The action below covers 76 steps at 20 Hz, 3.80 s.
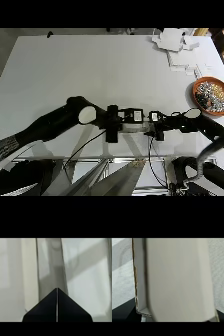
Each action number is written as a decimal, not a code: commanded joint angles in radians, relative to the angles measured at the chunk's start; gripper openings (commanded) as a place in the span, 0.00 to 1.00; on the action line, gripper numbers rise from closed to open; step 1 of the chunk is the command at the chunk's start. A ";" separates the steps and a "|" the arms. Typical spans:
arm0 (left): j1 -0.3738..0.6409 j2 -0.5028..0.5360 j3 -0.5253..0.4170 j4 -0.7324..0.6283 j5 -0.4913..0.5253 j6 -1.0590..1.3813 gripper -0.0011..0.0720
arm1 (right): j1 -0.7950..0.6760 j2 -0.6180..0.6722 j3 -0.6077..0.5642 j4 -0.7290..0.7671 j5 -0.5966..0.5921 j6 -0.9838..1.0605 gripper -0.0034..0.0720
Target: Fold the box and place the chain.
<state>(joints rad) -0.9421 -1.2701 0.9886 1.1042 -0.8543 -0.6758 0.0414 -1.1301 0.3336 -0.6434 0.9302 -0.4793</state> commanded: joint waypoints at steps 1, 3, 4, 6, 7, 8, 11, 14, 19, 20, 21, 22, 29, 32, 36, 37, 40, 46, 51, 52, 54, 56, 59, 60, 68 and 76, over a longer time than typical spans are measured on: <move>-0.044 -0.031 0.006 0.019 0.302 -0.101 0.02 | -0.001 0.000 0.000 0.000 0.000 0.000 0.62; -0.002 -0.100 0.035 0.019 0.303 -0.119 0.02 | -0.001 0.000 0.000 0.000 0.001 0.000 0.62; 0.021 -0.139 0.052 0.014 0.299 -0.118 0.02 | -0.001 0.000 0.000 0.000 0.001 0.000 0.62; 0.059 -0.211 0.096 0.004 0.300 -0.111 0.02 | -0.001 0.000 0.000 0.000 0.000 0.000 0.62; 0.071 -0.240 0.116 0.004 0.299 -0.110 0.02 | -0.001 0.000 0.000 0.000 0.001 0.000 0.62; 0.082 -0.267 0.132 0.004 0.294 -0.110 0.02 | -0.001 0.000 0.000 0.000 0.000 0.000 0.62; 0.103 -0.329 0.143 0.003 0.256 -0.110 0.02 | -0.001 0.000 0.000 0.000 0.001 0.000 0.62; 0.111 -0.336 0.143 0.008 0.198 -0.110 0.02 | -0.001 0.000 0.000 0.000 0.001 0.000 0.62; 0.138 -0.205 0.143 0.023 -0.020 -0.111 0.02 | -0.001 0.000 0.000 0.000 0.001 0.000 0.62; 0.138 -0.180 0.143 0.023 -0.067 -0.111 0.02 | -0.001 0.000 0.000 0.000 0.000 0.000 0.62; 0.137 -0.163 0.143 0.023 -0.113 -0.116 0.02 | -0.001 0.000 0.000 0.000 0.001 0.000 0.62; 0.136 -0.158 0.143 0.019 -0.152 -0.118 0.02 | -0.001 0.000 0.000 0.000 0.001 0.000 0.62; 0.131 -0.160 0.037 0.020 -0.227 -0.117 0.02 | -0.001 0.000 0.000 0.000 0.000 0.000 0.62; 0.140 -0.158 0.003 0.020 -0.238 -0.113 0.02 | -0.001 0.000 0.000 0.000 0.001 0.000 0.62; 0.165 -0.158 -0.045 0.023 -0.228 -0.077 0.03 | -0.001 0.000 0.000 0.000 0.001 0.000 0.62; 0.170 -0.158 -0.061 0.018 -0.218 -0.040 0.03 | -0.001 0.000 0.000 0.000 0.001 0.000 0.62; 0.183 -0.158 -0.100 0.001 -0.132 0.110 0.28 | -0.001 0.000 0.000 0.000 0.001 0.000 0.62; 0.190 -0.159 -0.105 -0.102 0.001 0.379 0.42 | -0.001 0.000 0.000 0.000 0.000 0.000 0.62; 0.190 -0.161 -0.105 -0.128 0.043 0.449 0.41 | -0.001 0.000 0.000 0.000 0.001 0.000 0.62; 0.190 -0.161 -0.106 -0.129 0.042 0.449 0.41 | -0.001 0.000 0.000 0.000 0.001 0.000 0.62; 0.186 -0.162 -0.108 -0.129 0.033 0.449 0.41 | -0.001 0.000 0.000 0.000 0.001 0.000 0.62; 0.181 -0.163 -0.114 -0.140 0.032 0.449 0.38 | -0.001 0.000 0.000 0.000 0.000 0.000 0.62; 0.180 -0.163 -0.117 -0.154 0.031 0.449 0.38 | -0.001 0.000 0.000 0.000 0.001 0.000 0.62; 0.180 -0.163 -0.117 -0.154 0.029 0.449 0.38 | -0.001 0.000 0.000 0.000 0.000 0.000 0.62; 0.180 -0.179 -0.119 -0.178 0.026 0.454 0.38 | -0.001 0.000 0.000 0.000 0.001 0.000 0.62; 0.180 -0.204 -0.119 -0.347 0.098 0.628 0.20 | -0.001 0.000 0.000 0.000 0.001 0.000 0.62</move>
<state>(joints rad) -0.7616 -1.4647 0.8703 0.8066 -0.7677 -0.0944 0.0410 -1.1305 0.3336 -0.6437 0.9302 -0.4801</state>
